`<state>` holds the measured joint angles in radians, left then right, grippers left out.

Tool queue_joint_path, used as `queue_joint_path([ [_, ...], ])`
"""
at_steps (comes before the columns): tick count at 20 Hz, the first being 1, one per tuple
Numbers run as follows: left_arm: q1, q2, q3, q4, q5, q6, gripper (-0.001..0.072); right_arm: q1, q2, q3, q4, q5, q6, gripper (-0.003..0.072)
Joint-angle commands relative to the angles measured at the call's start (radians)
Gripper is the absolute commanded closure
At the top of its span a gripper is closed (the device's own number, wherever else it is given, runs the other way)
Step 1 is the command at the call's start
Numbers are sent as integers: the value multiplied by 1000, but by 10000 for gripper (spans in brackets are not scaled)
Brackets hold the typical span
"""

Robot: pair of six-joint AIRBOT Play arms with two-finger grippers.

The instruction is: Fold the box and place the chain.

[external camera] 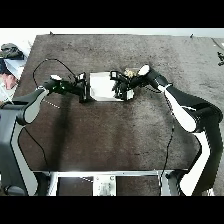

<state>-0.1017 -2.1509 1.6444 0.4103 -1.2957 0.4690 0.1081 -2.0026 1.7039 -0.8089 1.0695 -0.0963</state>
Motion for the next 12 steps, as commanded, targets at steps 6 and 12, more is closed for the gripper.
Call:
queue_joint_path([
  [6,0,-1,0,0,-2,0,363,-1,1,0,-7,-4,12,174],
  [12,0,-1,0,0,-2,0,363,-30,74,0,-147,54,339,679],
])
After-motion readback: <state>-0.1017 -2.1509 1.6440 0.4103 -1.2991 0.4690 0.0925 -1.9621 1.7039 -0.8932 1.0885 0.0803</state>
